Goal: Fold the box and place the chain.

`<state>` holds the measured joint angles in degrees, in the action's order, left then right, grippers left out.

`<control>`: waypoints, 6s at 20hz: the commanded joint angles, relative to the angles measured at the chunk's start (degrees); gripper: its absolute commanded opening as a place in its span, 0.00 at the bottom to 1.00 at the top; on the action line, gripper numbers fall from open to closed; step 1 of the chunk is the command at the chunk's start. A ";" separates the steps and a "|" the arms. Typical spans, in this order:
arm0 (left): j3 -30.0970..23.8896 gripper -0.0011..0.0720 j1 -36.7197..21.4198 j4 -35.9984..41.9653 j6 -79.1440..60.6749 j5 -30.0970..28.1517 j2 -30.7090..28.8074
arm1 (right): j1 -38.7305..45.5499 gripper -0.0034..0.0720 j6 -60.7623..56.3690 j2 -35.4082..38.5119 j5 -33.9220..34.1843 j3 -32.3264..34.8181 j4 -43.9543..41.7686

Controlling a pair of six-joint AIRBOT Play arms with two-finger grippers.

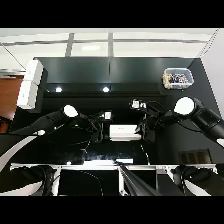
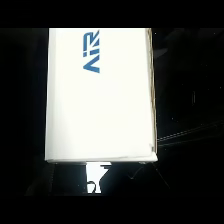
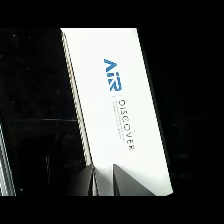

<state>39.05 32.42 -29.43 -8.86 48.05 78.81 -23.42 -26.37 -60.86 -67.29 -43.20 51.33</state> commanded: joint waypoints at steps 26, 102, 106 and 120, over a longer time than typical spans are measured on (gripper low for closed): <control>0.02 0.48 -0.02 -0.07 0.09 -0.02 0.00 | 2.67 0.05 -20.26 2.67 -6.23 1.09 -4.15; 17.99 0.99 12.55 -16.57 26.08 1.25 3.39 | 33.42 0.07 -40.68 11.10 -7.06 -6.12 1.79; 17.97 0.99 12.59 -16.59 26.10 3.39 3.39 | 33.42 0.07 -40.68 11.10 -7.04 -6.12 1.79; 17.90 0.99 18.67 -20.11 27.54 -6.34 8.26 | 33.42 0.07 -40.72 11.10 -7.08 -6.12 2.27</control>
<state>56.97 49.36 -48.66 17.41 45.32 86.06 10.00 -67.05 -49.78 -74.30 -49.28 53.54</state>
